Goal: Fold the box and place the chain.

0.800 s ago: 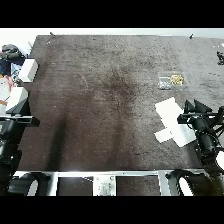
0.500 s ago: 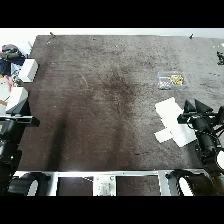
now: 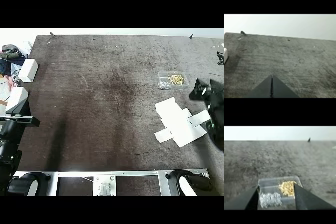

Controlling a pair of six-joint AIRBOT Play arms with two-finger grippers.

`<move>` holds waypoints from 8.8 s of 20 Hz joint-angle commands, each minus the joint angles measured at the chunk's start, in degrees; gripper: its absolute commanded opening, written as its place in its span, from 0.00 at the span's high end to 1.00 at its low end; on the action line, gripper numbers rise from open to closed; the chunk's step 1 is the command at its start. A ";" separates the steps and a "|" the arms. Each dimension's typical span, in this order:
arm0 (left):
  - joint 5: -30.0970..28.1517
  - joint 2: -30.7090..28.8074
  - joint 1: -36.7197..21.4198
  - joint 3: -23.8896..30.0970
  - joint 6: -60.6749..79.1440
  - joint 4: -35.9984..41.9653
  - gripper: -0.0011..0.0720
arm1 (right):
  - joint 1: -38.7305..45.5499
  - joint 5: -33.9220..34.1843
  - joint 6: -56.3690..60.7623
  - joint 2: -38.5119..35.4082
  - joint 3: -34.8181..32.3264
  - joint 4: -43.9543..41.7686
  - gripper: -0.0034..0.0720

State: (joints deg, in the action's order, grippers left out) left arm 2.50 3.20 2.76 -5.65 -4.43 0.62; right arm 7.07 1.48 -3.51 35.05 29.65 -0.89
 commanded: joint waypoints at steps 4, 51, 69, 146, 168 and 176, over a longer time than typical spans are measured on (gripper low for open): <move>0.00 0.02 0.00 0.00 0.00 -0.02 0.97 | 21.40 -41.94 35.50 29.70 23.78 30.03 0.32; 0.00 0.02 0.00 0.00 0.00 -0.02 0.97 | 35.39 -98.29 33.70 62.82 33.46 33.35 0.94; 4.11 0.02 0.00 -0.15 -1.33 0.11 0.97 | -12.22 -47.98 40.81 59.30 30.71 17.35 0.94; 83.89 127.93 4.81 -111.67 6.82 -25.44 0.97 | -2.34 -48.30 34.77 49.13 30.71 21.70 0.24; 76.04 127.95 4.63 -105.24 23.39 -21.53 0.97 | -2.40 -48.85 34.49 49.31 29.24 31.85 0.24; 76.15 127.97 4.63 -105.24 23.32 -21.86 0.97 | -8.66 -48.98 11.06 49.31 29.24 32.83 0.24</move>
State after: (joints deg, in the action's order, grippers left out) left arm 78.72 131.13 7.38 -110.91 18.85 -21.28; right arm 1.34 -47.70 17.91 84.36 58.92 31.68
